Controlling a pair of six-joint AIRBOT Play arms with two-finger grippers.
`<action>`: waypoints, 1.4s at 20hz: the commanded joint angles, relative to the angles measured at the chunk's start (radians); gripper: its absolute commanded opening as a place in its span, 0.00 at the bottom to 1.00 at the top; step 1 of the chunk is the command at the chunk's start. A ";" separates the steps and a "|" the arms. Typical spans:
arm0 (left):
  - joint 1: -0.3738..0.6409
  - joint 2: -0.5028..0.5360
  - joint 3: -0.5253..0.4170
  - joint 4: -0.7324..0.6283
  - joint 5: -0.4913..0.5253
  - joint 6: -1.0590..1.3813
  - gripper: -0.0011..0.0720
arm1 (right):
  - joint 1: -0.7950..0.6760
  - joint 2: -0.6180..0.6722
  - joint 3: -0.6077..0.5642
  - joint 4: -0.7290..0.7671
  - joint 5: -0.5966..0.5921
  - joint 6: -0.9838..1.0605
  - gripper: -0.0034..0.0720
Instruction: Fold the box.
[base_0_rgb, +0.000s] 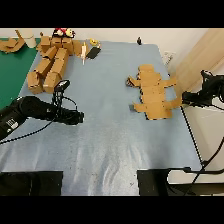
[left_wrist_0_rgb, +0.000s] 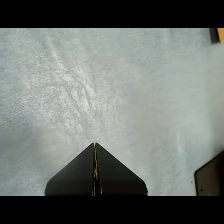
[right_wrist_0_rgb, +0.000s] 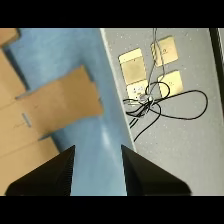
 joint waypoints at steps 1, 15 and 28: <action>0.000 -0.001 0.000 -0.029 0.013 0.000 0.03 | -0.037 -0.127 0.111 0.073 -0.003 -0.106 0.64; 0.002 -0.001 0.000 -0.100 -0.018 0.006 0.03 | -0.032 -0.263 0.186 0.361 -0.383 -0.281 0.05; 0.002 -0.001 0.000 -0.100 -0.093 0.191 0.03 | 0.284 0.330 -0.512 0.470 -0.189 -0.051 0.05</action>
